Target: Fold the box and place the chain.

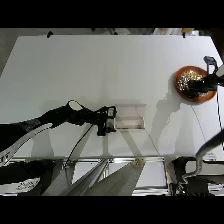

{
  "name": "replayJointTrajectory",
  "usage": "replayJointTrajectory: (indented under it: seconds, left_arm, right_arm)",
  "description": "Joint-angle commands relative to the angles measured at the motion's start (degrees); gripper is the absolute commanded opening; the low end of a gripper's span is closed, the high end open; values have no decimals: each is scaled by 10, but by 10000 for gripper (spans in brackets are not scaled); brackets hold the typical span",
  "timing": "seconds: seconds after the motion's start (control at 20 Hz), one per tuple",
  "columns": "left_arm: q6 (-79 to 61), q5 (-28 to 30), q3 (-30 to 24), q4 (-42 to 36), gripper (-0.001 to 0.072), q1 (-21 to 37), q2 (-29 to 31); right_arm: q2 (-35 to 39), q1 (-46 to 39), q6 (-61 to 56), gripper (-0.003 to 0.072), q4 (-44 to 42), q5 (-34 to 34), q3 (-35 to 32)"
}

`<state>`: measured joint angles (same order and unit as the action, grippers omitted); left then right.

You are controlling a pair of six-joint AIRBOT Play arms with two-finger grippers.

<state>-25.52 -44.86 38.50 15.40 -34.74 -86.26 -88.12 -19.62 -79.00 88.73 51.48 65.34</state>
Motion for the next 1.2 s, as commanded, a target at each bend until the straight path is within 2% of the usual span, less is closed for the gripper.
replayJointTrajectory:
  seconds: [0.0,0.15,0.2,0.25,0.65,1.15]
  left_arm:
    - [0,0,0,0,331,0,0]
    - [0,0,0,0,331,0,0]
    - [0,0,0,0,331,0,0]
    - [0,0,0,0,331,0,0]
    - [0,0,0,0,331,0,0]
    - [0,0,0,0,331,0,0]
  right_arm:
    - [0,0,0,153,0,-5,0]
    - [0,0,0,131,0,-1,0]
    - [0,0,0,47,0,2,0]
    - [0,0,0,30,0,4,0]
    - [11,0,0,12,-1,40,0]
    - [49,0,13,12,-1,36,0]
